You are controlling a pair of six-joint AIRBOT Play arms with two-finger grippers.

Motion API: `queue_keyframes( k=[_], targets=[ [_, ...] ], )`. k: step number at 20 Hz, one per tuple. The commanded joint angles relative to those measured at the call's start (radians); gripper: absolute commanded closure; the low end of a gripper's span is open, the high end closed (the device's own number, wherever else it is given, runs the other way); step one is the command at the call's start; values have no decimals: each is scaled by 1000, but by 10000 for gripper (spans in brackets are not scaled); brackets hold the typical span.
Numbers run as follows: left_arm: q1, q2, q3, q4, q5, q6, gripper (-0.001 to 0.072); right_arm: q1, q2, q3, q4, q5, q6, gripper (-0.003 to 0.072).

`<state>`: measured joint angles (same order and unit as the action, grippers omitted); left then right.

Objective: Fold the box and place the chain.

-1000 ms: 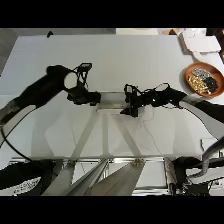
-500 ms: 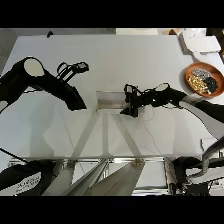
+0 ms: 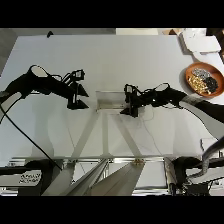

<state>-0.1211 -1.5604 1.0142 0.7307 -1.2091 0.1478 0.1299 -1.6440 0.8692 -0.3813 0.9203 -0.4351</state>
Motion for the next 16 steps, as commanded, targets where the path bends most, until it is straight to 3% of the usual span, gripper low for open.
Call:
queue_keyframes(
  k=[1, 5, 16],
  targets=[
    [-18, -71, -1, -68, 32, 251, 8, 0, 0, 0, 0, 0, 0, 281],
    [-37, -87, -1, -122, 73, 275, 7, 0, 0, 0, 0, 0, 0, 281],
    [-56, -95, -2, -128, 12, 301, 8, 0, 1, 0, 0, 0, 0, 281]
  ],
)
